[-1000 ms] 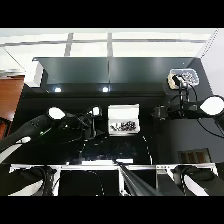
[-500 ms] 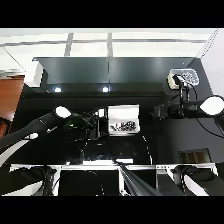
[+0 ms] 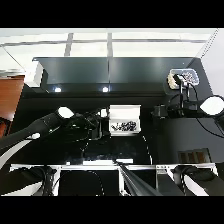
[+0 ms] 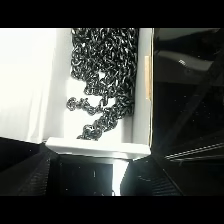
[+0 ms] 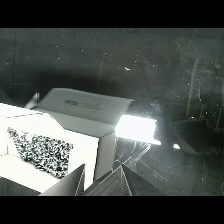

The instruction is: Fold the box and place the chain.

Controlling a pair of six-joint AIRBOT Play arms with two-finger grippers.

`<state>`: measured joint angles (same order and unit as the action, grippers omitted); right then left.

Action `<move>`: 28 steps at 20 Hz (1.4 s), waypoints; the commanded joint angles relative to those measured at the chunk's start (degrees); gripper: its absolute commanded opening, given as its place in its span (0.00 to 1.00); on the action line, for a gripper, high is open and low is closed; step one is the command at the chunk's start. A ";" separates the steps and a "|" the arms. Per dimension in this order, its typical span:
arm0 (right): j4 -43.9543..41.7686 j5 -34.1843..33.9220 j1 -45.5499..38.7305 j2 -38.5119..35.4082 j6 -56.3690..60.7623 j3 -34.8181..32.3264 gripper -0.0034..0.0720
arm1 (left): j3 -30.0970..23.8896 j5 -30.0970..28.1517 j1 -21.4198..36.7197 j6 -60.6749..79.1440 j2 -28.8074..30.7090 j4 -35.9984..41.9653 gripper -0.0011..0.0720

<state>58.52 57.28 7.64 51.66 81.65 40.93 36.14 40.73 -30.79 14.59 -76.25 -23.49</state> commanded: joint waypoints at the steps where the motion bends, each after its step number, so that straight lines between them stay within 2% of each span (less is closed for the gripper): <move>1: 0.02 -0.15 0.00 -0.02 0.00 0.00 0.40 | 0.07 -1.38 -0.11 -1.18 -0.07 -0.02 0.99; 11: -0.02 -0.72 0.00 -0.02 0.00 0.00 0.40 | 0.13 -6.12 -2.99 -0.44 -0.07 -0.48 0.99; 23: -0.02 -0.79 0.00 0.00 0.00 0.00 0.40 | 0.13 -5.62 -3.43 3.45 -0.09 0.61 0.98; 24: -0.02 -0.79 0.00 -0.02 0.00 0.00 0.40 | 0.13 -5.62 -3.43 3.45 -0.09 0.61 0.96; 25: -0.02 -0.79 0.00 0.00 0.00 0.00 0.40 | 0.13 -5.62 -3.43 3.45 -0.11 0.61 0.85; 26: -0.02 -0.79 0.00 -0.02 0.00 0.00 0.40 | 0.13 -5.66 -3.45 3.45 -0.11 0.61 0.64; 27: -0.02 -0.79 0.00 0.00 0.00 0.00 0.40 | 0.13 -5.86 -3.63 3.45 -0.11 0.59 0.51; 28: -0.02 -0.79 0.00 0.00 0.00 0.00 0.40 | 0.13 -6.08 -3.85 3.43 -0.13 0.44 0.47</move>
